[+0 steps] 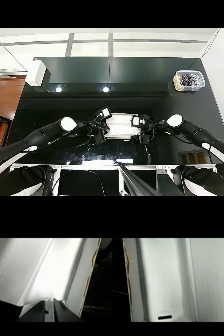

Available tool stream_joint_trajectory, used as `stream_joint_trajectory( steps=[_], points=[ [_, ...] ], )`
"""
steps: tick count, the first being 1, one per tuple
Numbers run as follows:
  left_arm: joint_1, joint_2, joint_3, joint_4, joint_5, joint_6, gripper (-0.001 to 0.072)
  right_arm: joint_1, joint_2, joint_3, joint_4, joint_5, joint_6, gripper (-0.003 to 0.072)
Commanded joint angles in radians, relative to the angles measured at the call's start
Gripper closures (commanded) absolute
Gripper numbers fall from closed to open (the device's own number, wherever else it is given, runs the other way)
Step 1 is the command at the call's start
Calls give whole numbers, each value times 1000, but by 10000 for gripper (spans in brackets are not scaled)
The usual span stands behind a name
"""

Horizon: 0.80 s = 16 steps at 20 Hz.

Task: Fold the box and place the chain.

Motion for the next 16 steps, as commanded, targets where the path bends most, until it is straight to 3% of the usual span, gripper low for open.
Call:
stream_joint_trajectory(
  steps=[1,2,3,4,6,8,9,10,13,16],
  points=[
    [-4,-9,1,-24,-6,25,395,0,0,1,0,0,0,488],
    [-6,-9,1,-21,-9,26,316,0,0,1,0,0,0,488],
    [-8,-9,1,-14,-9,26,367,0,0,1,0,0,0,487],
    [-9,-9,1,-9,-11,29,479,0,0,1,0,0,0,488],
    [-9,-9,1,-10,-11,29,327,0,0,1,0,0,0,488],
    [-8,-9,1,-8,-8,29,318,0,0,1,0,0,0,488],
    [-8,-6,1,1,-9,23,525,0,0,1,0,-1,0,488],
    [-8,5,1,12,-19,19,684,0,0,1,0,-1,0,488],
    [13,84,1,73,-47,-90,685,0,0,1,1,-1,0,488],
    [91,231,1,317,-100,-443,686,0,0,1,1,-1,0,488]
  ],
)
